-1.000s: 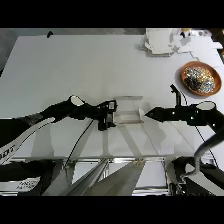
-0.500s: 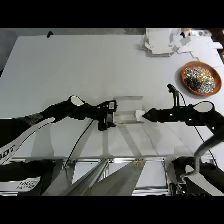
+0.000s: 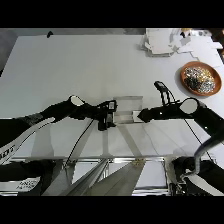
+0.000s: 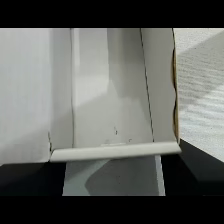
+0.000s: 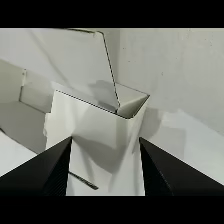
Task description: Fold the box and place the chain.
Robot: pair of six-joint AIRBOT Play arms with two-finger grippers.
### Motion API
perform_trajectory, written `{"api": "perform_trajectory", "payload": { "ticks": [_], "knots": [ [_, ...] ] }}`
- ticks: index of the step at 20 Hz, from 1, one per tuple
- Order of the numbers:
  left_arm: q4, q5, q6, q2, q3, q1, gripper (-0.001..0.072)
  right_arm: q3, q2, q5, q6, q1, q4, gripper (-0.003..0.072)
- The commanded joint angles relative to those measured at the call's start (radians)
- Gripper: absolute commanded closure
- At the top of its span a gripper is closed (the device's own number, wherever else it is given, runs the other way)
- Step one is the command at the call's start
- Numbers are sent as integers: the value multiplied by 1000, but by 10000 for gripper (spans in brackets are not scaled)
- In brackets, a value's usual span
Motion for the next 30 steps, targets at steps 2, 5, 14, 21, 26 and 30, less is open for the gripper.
{"api": "perform_trajectory", "payload": {
  "ticks": [2, 5, 14, 21, 26, 30],
  "knots": [
    [0, 0, 0, 1, 0, 0, 559, 58, -9, -13, 249, 118, -228, 231],
    [0, 0, 0, 1, 0, 0, 559, 90, -49, 4, 373, 182, -310, 236],
    [0, 0, 0, 1, 0, 0, 559, 193, -152, 132, 630, 304, -519, 280],
    [0, 0, 1, 1, 0, 0, 559, 272, -251, 177, 688, 360, -578, 292],
    [0, 0, 0, 1, 0, 0, 559, 274, -258, 173, 717, 360, -631, 381],
    [0, 0, 0, 1, 0, 0, 559, 274, -272, 163, 723, 360, -631, 409]
  ]
}}
